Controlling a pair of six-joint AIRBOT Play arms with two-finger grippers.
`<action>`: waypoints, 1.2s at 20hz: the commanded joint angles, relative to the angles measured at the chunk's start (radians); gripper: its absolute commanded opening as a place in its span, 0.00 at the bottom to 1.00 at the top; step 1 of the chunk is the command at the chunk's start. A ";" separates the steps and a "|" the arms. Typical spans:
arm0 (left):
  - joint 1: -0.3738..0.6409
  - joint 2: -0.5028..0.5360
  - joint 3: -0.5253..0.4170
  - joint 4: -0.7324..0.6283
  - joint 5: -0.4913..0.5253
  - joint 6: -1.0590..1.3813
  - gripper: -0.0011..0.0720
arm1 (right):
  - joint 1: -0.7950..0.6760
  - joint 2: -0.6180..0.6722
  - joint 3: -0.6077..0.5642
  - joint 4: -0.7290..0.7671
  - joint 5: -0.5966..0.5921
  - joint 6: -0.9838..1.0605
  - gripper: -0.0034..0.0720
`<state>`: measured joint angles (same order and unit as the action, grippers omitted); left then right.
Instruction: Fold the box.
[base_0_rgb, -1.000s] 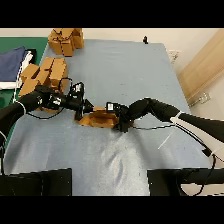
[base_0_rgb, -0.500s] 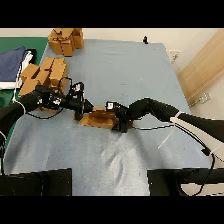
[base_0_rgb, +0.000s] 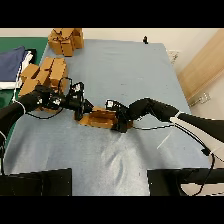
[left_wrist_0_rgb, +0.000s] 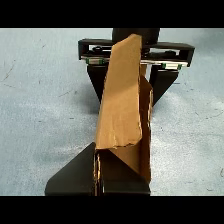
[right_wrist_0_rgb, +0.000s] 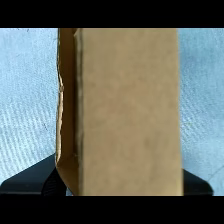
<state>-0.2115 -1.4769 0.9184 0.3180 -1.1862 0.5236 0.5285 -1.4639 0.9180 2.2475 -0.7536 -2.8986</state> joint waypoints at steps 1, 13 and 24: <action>0.000 0.000 0.000 0.001 0.000 0.000 0.03 | 0.000 0.001 0.001 0.002 0.003 0.004 0.86; 0.000 0.000 0.000 0.001 -0.002 0.000 0.03 | 0.001 0.001 0.001 0.031 0.004 0.003 0.83; 0.025 0.026 0.013 -0.003 0.018 -0.059 0.92 | 0.000 0.001 0.001 0.005 0.004 0.003 0.51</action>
